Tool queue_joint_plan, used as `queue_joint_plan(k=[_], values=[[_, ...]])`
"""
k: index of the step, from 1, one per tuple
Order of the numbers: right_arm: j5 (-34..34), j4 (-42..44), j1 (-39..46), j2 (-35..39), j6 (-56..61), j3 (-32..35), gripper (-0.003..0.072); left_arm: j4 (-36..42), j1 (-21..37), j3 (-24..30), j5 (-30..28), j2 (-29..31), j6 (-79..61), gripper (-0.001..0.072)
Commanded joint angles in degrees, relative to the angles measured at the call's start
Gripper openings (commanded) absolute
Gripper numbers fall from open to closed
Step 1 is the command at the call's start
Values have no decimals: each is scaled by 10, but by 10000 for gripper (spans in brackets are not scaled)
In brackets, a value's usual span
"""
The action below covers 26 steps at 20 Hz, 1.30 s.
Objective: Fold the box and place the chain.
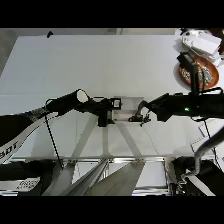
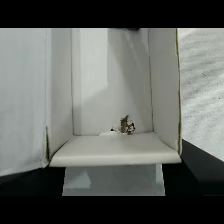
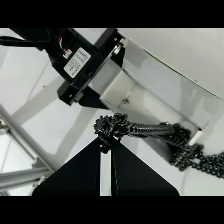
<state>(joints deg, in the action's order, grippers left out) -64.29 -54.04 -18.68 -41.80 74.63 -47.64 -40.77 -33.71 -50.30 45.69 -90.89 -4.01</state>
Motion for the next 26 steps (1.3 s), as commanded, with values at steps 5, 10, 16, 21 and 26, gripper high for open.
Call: queue_joint_plan(k=[5, 10, 16, 21, 26], values=[[129, -16, -59, -72, 7, 65, 14, 0, 0, 0, 0, 0, 0, 133], [196, -16, -104, -145, 8, 108, 14, 0, 0, 0, 0, 0, 0, 133], [243, -10, -144, -242, 8, 109, 15, 0, 0, 0, 0, 0, 0, 133], [254, -9, -145, -247, 8, 109, 99, 0, 0, 0, 0, 0, 0, 133], [230, -8, -144, -232, 7, 96, 205, 0, 0, 0, 0, 0, 0, 133]])
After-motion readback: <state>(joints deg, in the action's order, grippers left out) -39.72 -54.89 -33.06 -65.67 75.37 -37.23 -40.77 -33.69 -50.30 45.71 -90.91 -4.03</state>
